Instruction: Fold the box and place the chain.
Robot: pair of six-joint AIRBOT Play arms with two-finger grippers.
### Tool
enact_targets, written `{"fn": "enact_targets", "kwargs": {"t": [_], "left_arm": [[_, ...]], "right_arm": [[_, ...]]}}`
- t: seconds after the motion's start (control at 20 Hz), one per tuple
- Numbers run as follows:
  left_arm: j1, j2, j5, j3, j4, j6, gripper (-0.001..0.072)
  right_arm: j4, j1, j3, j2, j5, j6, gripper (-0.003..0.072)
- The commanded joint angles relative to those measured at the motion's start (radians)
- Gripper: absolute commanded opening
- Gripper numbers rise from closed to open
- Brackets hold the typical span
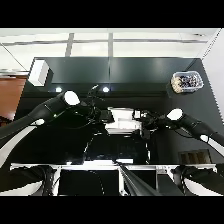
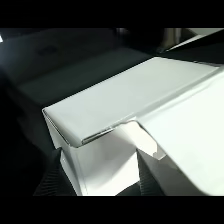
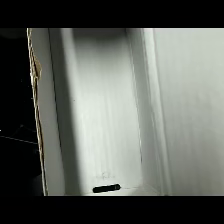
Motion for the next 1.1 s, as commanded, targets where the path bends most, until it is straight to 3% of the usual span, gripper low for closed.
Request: {"fn": "enact_targets", "kwargs": {"t": [0.0, 0.25, 0.55, 0.95, 1.05], "left_arm": [[-0.072, -0.001, 0.05, 0.034, 0.184, -0.213, 0.0542], [-0.148, -0.034, 0.061, 0.04, 0.381, -0.431, 0.0542], [-0.165, -0.061, 0.042, 0.046, 0.414, -0.517, 0.0542], [-0.247, -0.188, -0.161, 0.24, 0.602, -0.647, 0.0541], [-0.25, -0.198, -0.183, 0.261, 0.609, -0.658, 0.0466]], "right_arm": [[0.003, 0.001, 0.0, 0.0, -0.009, 0.006, 0.0056], [0.003, 0.001, 0.001, 0.0, -0.01, 0.006, 0.0057], [0.003, 0.001, 0.0, 0.0, -0.01, 0.006, 0.0057], [0.003, 0.001, 0.0, 0.0, -0.009, 0.006, 0.0057], [0.003, 0.001, 0.0, 0.0, -0.009, 0.006, 0.0057]]}}
